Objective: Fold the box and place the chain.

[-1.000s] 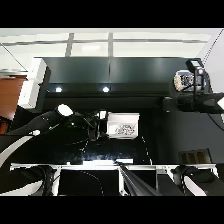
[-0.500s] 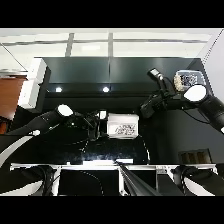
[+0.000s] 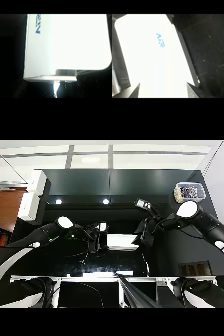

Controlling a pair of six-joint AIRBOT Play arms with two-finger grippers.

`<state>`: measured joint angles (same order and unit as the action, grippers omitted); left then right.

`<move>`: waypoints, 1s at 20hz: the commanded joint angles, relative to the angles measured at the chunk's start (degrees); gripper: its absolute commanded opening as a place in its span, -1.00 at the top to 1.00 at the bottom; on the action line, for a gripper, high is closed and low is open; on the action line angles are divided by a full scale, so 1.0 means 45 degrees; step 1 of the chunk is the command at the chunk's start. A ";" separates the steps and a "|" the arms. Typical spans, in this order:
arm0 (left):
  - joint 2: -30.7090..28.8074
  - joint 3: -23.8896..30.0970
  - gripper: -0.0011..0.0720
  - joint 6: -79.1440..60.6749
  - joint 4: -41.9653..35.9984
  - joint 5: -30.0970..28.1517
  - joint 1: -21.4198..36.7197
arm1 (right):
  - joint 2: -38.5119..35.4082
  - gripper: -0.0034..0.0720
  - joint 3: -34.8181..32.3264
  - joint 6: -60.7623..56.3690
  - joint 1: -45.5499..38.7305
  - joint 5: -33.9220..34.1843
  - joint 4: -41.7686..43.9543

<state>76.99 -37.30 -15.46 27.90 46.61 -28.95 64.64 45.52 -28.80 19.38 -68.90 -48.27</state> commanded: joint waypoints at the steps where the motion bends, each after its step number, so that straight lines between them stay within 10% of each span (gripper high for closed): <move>1: 0.0010 -0.0010 0.05 -0.0005 0.0005 -0.0010 -0.0010 | 0.0005 -0.95 -0.0185 0.1005 0.0845 0.0811 -0.0350; 4: 0.0010 -0.0010 0.05 -0.0005 0.0005 -0.0005 -0.0010 | 0.0005 -0.94 -0.0185 0.1117 0.1093 0.0845 -0.0573; 11: 0.0010 -0.0010 0.05 -0.0005 0.0005 -0.0005 -0.0010 | -0.0311 0.02 -0.0165 0.1122 0.1093 0.0918 -0.0636; 20: 0.0010 -0.0010 0.05 -0.0005 0.0015 0.0005 -0.0010 | -0.0418 0.28 -0.0170 0.0442 0.1894 0.1583 -0.1355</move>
<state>76.99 -37.30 -15.46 27.92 46.57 -28.95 62.85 44.75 -25.23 26.22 -63.66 -52.36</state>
